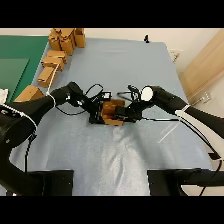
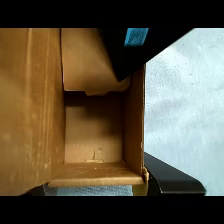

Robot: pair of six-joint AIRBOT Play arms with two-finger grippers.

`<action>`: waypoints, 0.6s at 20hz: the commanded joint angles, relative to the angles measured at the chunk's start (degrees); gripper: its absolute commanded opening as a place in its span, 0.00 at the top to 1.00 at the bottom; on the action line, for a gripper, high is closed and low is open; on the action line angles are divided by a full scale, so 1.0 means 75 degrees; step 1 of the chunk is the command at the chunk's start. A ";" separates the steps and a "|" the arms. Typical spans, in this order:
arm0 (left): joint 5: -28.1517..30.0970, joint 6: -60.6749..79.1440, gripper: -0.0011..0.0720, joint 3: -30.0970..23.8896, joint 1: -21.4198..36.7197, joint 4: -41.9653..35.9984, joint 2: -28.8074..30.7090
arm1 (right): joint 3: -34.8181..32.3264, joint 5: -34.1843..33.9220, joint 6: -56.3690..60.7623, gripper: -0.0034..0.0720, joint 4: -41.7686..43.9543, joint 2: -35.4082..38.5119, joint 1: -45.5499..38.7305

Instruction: Fold the box.

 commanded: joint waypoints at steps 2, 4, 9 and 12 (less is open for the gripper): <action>-0.0073 -0.0006 0.42 0.0003 0.0000 0.0073 0.0003 | 0.0388 -0.0117 -0.0070 0.33 -0.0154 0.0067 -0.0006; -0.0073 -0.0006 0.42 0.0003 -0.0003 0.0073 0.0003 | 0.0527 -0.0026 -0.0067 0.33 -0.0271 0.0064 -0.0006; -0.0082 -0.0006 0.42 0.0003 0.0000 0.0073 0.0003 | 0.0527 0.0309 0.0157 0.33 -0.0860 0.0047 -0.0006; -0.0082 -0.0006 0.42 0.0003 0.0000 0.0073 0.0003 | 0.0527 0.0522 0.0350 0.33 -0.1271 0.0047 -0.0006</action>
